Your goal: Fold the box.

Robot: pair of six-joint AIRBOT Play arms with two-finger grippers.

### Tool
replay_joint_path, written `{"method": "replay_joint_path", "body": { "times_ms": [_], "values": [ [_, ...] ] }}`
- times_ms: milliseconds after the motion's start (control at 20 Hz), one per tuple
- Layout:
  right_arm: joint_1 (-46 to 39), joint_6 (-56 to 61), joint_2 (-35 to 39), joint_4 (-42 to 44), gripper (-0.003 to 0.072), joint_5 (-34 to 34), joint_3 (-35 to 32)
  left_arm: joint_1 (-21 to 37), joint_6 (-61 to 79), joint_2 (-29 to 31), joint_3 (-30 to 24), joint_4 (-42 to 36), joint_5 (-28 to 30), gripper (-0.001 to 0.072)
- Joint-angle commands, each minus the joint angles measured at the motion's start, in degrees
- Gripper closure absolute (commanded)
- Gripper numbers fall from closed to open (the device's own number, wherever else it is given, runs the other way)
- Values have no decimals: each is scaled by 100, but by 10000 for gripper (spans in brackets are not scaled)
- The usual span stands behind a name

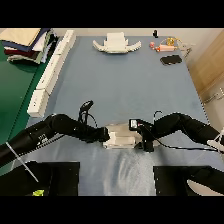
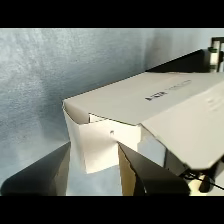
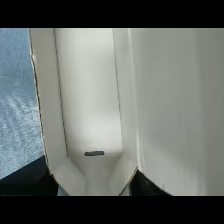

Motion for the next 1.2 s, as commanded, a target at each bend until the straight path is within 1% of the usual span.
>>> {"method": "replay_joint_path", "body": {
  "times_ms": [0, 100, 300, 350, 400, 500, 650, 900, 1100, 1150],
  "values": [
    [4, 0, -2, 2, 176, 0, -2, -605, -1716, -341, 446, 1419, -122, 258],
    [4, 0, -2, 2, 176, 2, -2, -957, -2579, -581, 796, 2138, -474, 258],
    [4, 0, -2, 2, 176, 0, -2, -1467, -3495, -1311, 1565, 2981, -1340, 261],
    [4, 0, -2, 2, 176, 0, -2, -1554, -3587, -1506, 1738, 3095, -1561, 304],
    [4, 0, -2, 2, 176, 0, -2, -1626, -3650, -1687, 1895, 3134, -1705, 304],
    [4, 0, -2, 2, 176, 0, -2, -1718, -3703, -1961, 2151, 3134, -1768, 304],
    [4, 0, -2, 2, 176, 0, -2, -1718, -3847, -2201, 2369, 3158, -1805, 304],
    [4, 0, -2, 2, 176, 0, -2, -1718, -3849, -2586, 2476, 3174, -1851, 305],
    [4, 0, -2, 2, 176, 0, -2, -1720, -3891, -2647, 2476, 3189, -1917, 307],
    [4, 0, -2, 2, 176, 0, -2, -1720, -3897, -2647, 2476, 3198, -1947, 366]
  ]
}}
